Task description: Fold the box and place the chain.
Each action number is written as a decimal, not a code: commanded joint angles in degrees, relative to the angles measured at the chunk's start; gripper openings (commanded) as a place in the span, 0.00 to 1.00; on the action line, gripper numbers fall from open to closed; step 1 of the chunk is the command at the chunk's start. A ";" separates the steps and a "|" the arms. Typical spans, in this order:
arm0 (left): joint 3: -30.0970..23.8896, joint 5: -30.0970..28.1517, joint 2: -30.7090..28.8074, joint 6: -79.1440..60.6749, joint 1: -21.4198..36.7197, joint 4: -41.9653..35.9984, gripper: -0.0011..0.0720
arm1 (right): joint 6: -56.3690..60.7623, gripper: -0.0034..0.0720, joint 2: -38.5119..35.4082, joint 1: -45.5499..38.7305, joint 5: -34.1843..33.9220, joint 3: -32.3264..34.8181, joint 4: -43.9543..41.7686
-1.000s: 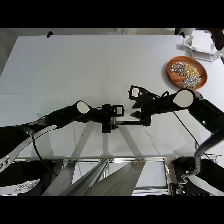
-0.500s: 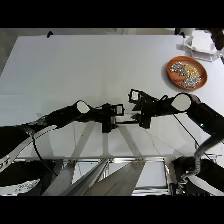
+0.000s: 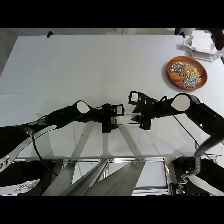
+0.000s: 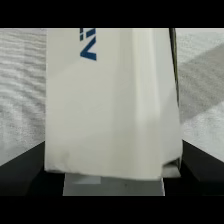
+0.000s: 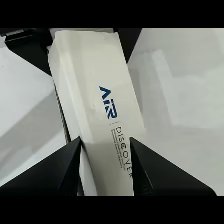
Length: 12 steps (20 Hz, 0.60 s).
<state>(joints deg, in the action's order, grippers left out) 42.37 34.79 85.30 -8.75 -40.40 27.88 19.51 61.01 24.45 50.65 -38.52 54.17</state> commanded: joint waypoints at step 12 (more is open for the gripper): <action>0.02 -0.22 -0.02 0.02 -0.04 -0.17 0.29 | 9.20 0.44 -0.04 2.10 -5.16 0.74 -0.42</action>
<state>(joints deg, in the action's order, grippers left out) 42.37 34.39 85.30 -8.60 -40.40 27.62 27.22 60.99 26.48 45.91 -37.78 53.80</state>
